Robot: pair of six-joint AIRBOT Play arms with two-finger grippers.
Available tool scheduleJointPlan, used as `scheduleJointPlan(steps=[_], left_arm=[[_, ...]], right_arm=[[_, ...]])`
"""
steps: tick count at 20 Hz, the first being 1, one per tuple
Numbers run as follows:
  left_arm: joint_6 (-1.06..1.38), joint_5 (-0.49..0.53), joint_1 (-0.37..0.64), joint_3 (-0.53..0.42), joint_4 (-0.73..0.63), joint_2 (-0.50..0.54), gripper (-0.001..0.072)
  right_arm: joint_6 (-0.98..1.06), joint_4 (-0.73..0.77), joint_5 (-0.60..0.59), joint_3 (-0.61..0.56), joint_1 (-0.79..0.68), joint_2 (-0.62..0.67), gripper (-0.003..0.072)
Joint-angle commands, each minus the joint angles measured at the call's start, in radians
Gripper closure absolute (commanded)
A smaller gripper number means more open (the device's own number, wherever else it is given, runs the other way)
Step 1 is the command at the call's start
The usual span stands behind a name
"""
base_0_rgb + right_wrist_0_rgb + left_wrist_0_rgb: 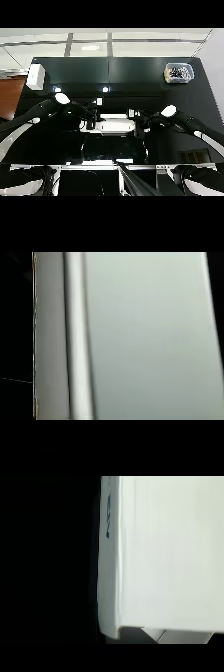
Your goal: Fold the box and place the chain.
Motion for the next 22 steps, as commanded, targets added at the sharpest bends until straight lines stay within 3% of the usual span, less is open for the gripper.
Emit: scheduleJointPlan(steps=[1,22], left_arm=[[-0.002,0.0,0.0,0.0,0.001,0.001,0.0683],[-0.005,-0.021,0.0,0.0,0.002,0.001,0.0683]], right_arm=[[0.062,-0.056,-0.003,0.0,-0.003,-0.004,0.0014],[0.104,-0.088,-0.03,0.007,0.016,-0.013,0.0014]])
